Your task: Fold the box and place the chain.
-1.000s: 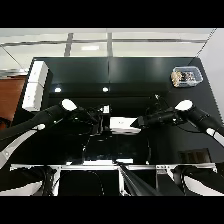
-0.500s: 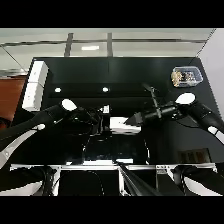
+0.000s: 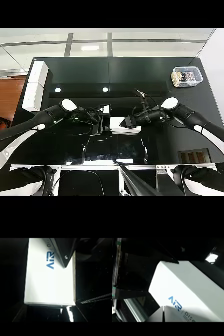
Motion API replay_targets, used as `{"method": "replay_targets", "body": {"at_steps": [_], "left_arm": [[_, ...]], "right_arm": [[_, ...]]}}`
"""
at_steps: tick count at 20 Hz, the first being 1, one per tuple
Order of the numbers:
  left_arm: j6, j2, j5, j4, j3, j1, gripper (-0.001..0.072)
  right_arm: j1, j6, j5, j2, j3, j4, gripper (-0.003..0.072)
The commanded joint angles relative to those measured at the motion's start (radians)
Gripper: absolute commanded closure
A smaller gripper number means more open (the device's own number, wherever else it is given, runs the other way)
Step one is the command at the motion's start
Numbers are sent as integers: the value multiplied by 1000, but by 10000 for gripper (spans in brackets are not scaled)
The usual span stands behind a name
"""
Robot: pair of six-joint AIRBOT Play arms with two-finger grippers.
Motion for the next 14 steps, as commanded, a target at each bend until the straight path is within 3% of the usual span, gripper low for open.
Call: {"method": "replay_targets", "body": {"at_steps": [1, 5, 9, 13, 14], "left_arm": [[1, 0, 3, 0, 0, 1, 308], [1, 0, 3, -1, 0, 1, 308], [1, 0, 2, -4, 0, 1, 309], [-21, 8, 29, -4, 16, 1, 308], [-37, 11, 30, -2, 29, 1, 264]], "right_arm": [[5, 38, -32, -14, -2, -71, 673], [4, 23, -21, -11, -1, -72, 673], [-34, -33, 102, 67, 36, -10, 673], [-202, -27, 231, 219, 128, -71, 673], [-267, -9, 252, 264, 139, -102, 673]]}}
